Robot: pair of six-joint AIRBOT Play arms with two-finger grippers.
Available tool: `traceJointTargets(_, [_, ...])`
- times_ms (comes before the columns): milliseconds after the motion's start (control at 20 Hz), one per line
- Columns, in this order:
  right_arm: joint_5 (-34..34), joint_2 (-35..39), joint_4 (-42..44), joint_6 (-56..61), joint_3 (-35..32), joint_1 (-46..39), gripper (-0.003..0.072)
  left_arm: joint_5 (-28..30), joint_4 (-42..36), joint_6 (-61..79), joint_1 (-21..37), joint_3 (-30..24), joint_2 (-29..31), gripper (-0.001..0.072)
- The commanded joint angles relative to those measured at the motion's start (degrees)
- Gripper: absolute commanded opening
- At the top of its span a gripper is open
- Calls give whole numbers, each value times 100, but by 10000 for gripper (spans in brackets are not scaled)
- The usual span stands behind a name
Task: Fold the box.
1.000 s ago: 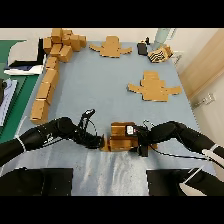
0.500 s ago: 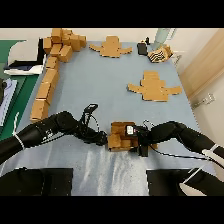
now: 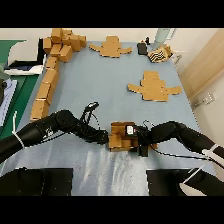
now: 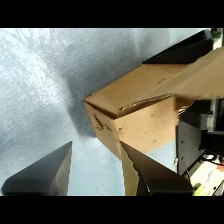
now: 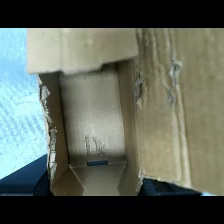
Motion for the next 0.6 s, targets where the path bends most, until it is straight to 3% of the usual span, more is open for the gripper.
traceJointTargets(0, [0, 4, 2, 2, 4, 4, 586, -39, -7, 4, -4, 46, -13, 448])
traceJointTargets(300, [0, 4, 0, 2, 4, 4, 586, -52, -387, 17, -28, 46, -382, 449])
traceJointTargets(550, [0, 4, 2, 2, 4, 4, 586, 315, -1008, 348, -28, 63, -564, 448])
